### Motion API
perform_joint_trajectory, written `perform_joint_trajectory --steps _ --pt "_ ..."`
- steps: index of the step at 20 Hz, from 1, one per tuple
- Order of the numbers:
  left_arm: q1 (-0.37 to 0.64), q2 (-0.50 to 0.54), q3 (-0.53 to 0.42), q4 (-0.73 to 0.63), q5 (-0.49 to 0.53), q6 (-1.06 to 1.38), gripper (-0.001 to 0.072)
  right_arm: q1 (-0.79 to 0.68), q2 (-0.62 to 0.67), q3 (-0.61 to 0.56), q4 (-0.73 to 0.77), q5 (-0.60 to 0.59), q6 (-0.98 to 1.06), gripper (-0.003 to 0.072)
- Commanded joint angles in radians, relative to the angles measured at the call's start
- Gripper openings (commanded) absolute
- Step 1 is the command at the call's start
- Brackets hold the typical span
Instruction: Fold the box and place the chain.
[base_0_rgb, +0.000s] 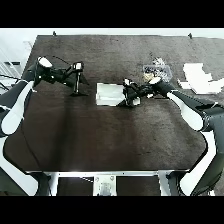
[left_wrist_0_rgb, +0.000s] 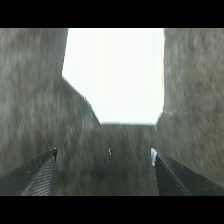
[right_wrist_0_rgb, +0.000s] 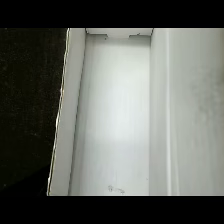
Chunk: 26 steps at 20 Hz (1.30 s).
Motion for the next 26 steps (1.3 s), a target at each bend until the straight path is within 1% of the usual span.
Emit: perform_joint_trajectory --steps 1,5,12,16,26 --pt "0.000 -0.041 -0.019 -0.121 0.019 0.129 0.0720 -0.001 -0.001 0.000 0.000 0.000 0.000 0.0579" --pt "0.000 -0.100 -0.018 -0.135 -0.014 0.127 0.0719 0.000 -0.001 0.000 0.000 0.000 0.000 0.0579" --pt "-0.016 -0.154 -0.004 -0.146 -0.022 0.147 0.0718 0.000 -0.001 0.000 0.000 0.000 0.000 0.0579" --pt "-0.055 -0.158 -0.004 -0.138 0.007 0.174 0.0719 -0.001 -0.001 0.000 0.000 0.000 0.000 0.0579" --pt "-0.063 -0.161 -0.005 -0.142 -0.006 0.173 0.0719 -0.001 -0.001 0.000 0.000 0.000 0.000 0.0579"
